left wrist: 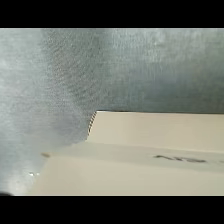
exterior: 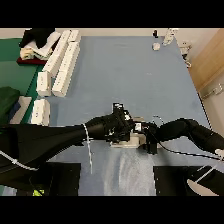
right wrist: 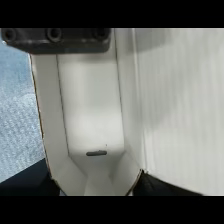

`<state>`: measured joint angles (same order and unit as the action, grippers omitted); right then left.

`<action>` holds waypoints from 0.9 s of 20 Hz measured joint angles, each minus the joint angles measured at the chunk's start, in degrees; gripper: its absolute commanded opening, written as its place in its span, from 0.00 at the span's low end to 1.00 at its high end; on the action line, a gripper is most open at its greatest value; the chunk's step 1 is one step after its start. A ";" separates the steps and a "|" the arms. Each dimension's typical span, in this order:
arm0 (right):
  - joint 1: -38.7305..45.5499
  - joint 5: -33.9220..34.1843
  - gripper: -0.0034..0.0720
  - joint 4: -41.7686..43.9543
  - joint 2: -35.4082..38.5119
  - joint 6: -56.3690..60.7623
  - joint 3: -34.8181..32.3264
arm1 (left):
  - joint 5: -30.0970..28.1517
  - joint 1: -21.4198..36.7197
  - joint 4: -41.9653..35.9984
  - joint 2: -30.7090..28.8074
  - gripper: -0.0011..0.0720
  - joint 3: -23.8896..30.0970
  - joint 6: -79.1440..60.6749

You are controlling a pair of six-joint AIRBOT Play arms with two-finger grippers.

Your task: Fold the box.

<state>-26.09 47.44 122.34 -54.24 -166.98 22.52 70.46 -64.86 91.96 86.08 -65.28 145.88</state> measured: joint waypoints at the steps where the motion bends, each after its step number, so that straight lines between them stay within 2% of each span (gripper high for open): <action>1: 0.00 0.00 0.74 -0.02 0.00 0.00 0.00 | 0.00 -0.04 0.15 0.00 0.04 0.00 -0.11; 2: 0.00 0.00 0.74 0.00 0.00 0.00 0.00 | 0.00 -0.04 0.22 0.00 0.12 0.00 -0.17; 3: 0.00 0.00 0.74 0.00 0.00 -0.02 0.00 | 0.00 -0.04 0.42 0.02 0.58 0.00 -0.44; 4: 0.00 0.00 0.74 -0.02 0.00 -0.09 0.00 | 0.02 -0.04 0.57 0.02 0.73 0.00 -0.68; 12: 0.00 0.00 0.74 -0.02 0.00 -0.09 0.00 | 1.14 -0.04 0.57 -0.35 0.74 -1.46 -0.66; 16: 0.00 0.00 0.74 -0.02 0.00 -0.09 0.00 | 6.40 -0.09 0.59 -2.56 0.72 -4.42 -4.83; 17: 0.00 0.00 0.74 -0.02 0.00 -0.09 0.00 | 8.28 -0.11 0.59 -3.34 0.51 -5.01 -5.88; 18: 0.00 0.02 0.74 -0.02 0.00 -0.07 0.00 | 10.19 -0.11 0.61 -4.11 0.25 -5.42 -6.78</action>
<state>-26.09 47.46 122.32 -54.24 -167.04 22.52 80.64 -64.97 92.58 81.97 -70.70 139.11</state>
